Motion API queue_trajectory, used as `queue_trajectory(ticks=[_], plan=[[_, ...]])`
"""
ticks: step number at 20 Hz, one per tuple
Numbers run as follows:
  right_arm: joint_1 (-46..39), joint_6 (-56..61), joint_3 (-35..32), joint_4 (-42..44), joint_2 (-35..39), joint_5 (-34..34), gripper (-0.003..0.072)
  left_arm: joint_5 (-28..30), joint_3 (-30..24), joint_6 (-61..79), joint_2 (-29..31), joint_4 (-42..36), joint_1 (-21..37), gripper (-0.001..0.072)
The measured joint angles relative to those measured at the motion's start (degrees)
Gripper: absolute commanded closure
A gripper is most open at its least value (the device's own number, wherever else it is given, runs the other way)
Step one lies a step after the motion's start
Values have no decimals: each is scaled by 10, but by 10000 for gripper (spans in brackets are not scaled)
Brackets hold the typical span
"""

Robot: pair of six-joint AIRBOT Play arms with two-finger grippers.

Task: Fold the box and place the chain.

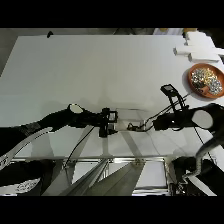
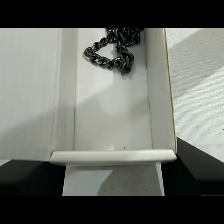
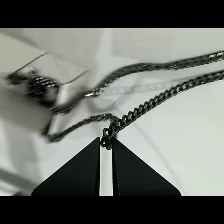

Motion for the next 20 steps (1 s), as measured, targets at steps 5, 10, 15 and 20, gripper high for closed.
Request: queue_trajectory(ticks=[5, 10, 15, 20], plan=[[0, -31, 0, 157, 85, 14, 671, 0, 0, 0, 0, 0, 0, 575], [9, -83, 0, 263, 94, -57, 671, 0, 0, 0, 0, 0, 0, 575], [77, -104, 0, 269, 43, -142, 671, 0, 0, 0, 0, 0, 0, 575], [111, -98, 0, 193, -43, -180, 496, 0, 0, 0, 0, 0, 0, 575]])
